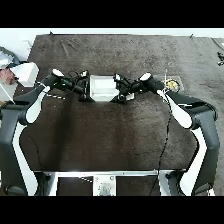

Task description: Fold the box and place the chain.

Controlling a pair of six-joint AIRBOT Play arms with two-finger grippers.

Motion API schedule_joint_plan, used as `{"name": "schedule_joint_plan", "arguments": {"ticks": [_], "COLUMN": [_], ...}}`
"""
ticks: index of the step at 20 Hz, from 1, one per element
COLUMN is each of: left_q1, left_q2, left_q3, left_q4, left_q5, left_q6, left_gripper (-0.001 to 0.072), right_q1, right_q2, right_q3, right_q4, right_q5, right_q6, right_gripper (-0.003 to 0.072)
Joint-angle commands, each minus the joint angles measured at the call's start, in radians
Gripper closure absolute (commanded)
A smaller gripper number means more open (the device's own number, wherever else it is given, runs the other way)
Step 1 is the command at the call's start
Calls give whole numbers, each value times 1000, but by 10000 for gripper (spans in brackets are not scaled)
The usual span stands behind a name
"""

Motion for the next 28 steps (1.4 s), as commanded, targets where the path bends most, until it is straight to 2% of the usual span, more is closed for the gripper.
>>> {"name": "schedule_joint_plan", "arguments": {"ticks": [1,17,18,19,24,25,26,28], "left_q1": [1,1,1,0,0,0,0,0], "left_q2": [-1,-14,-14,-14,-14,-14,-14,-14], "left_q3": [0,-3,-3,-3,-3,-3,-3,-3], "left_q4": [-7,-29,-15,0,21,22,25,25], "left_q5": [35,42,41,31,8,6,4,-2], "left_q6": [0,-34,-34,-34,-34,-33,-33,-33], "left_gripper": [7,8,22,106,115,279,342,341], "right_q1": [1,1,0,1,1,1,0,0], "right_q2": [0,0,0,0,0,0,0,0], "right_q3": [0,0,0,0,0,0,0,0], "right_q4": [0,0,0,0,0,0,0,0], "right_q5": [0,0,0,0,0,0,0,0], "right_q6": [-1,-1,-1,-1,-1,-1,-1,-1], "right_gripper": [567,567,568,568,568,568,567,567]}}
